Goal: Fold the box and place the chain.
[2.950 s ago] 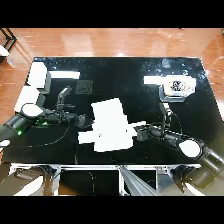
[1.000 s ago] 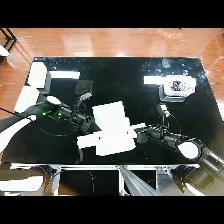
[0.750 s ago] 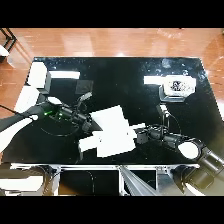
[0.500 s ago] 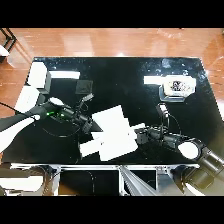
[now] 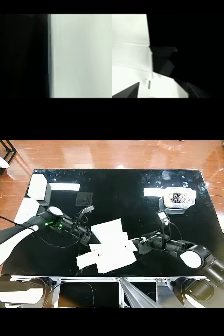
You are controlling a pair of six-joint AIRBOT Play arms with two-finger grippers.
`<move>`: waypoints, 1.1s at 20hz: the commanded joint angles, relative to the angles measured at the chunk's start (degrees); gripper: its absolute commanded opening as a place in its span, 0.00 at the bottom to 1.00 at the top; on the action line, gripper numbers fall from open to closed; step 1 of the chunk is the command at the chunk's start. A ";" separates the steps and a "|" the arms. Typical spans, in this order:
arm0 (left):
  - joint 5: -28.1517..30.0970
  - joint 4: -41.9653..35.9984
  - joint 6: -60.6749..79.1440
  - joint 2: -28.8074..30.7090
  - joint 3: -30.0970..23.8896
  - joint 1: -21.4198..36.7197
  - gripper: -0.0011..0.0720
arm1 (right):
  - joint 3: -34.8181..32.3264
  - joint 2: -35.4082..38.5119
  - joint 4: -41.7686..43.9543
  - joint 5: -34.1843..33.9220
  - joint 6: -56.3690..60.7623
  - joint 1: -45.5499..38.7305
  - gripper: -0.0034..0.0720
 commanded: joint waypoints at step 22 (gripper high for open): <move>21.66 1.33 26.14 15.87 -7.28 -7.82 0.04 | 3.61 0.02 -15.28 10.45 -19.85 -4.28 0.98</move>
